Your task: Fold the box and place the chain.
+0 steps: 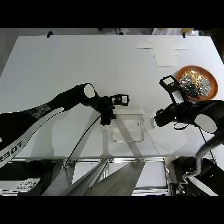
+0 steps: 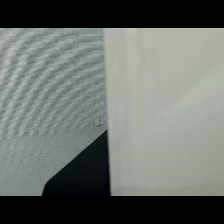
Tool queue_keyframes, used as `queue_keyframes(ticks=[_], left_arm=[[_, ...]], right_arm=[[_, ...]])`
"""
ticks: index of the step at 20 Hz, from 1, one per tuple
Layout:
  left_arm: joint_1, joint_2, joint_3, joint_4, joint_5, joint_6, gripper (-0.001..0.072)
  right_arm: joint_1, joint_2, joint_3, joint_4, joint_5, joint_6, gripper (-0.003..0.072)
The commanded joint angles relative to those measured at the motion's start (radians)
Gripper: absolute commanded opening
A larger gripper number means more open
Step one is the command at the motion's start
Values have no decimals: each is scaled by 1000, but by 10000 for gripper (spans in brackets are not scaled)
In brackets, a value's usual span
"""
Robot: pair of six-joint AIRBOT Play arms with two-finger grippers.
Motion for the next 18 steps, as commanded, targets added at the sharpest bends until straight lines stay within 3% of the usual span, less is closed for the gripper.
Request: queue_keyframes(ticks=[1, 6, 7, 10, 14, 18], left_arm=[[0, -1, 1, 3, 1, 0, 9], [0, 0, 1, -1, -2, -16, 9], [0, 0, 1, -1, -2, -16, 9], [0, 0, 1, -1, -2, -16, 9], [0, 0, 1, -1, -2, -16, 9], [0, 0, 1, -1, -2, -16, 9]], right_arm=[[1, 1, 1, 0, 0, 0, 360], [1, 1, 1, 1, -1, -64, 356], [1, 1, 1, 7, -2, -100, 310], [1, 0, -2, 111, -14, -291, 15], [3, -5, -21, 404, -18, -755, 18], [94, -2, -33, 313, 56, -717, 18]])
